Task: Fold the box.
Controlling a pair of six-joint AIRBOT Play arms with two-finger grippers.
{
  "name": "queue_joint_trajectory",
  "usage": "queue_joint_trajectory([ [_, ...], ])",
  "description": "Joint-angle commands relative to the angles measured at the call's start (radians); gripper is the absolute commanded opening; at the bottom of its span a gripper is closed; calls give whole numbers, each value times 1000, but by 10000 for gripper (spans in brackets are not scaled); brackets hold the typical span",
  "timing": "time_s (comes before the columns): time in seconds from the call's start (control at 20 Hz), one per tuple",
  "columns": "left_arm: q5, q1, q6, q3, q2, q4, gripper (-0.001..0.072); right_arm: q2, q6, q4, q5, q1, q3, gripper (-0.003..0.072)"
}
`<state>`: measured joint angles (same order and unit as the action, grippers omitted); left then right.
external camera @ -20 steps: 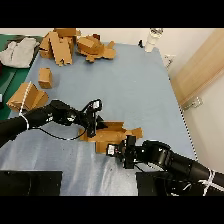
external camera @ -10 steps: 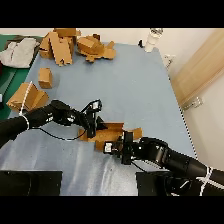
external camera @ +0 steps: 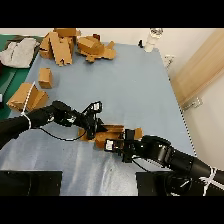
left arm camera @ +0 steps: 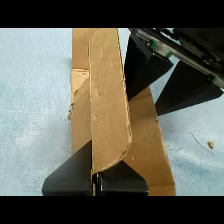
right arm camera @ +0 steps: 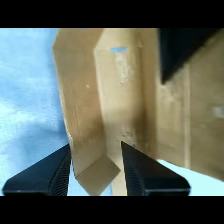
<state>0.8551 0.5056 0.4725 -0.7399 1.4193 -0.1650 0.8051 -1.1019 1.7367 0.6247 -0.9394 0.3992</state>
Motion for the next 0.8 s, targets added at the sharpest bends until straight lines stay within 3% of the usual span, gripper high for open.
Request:
queue_joint_trajectory([
  [0.0,-38,-1,9,-1,1,0,14,-21,-5,-6,3,13,3,496],
  [0.75,-56,-2,9,-32,2,0,14,-46,18,-40,-48,48,0,496],
])
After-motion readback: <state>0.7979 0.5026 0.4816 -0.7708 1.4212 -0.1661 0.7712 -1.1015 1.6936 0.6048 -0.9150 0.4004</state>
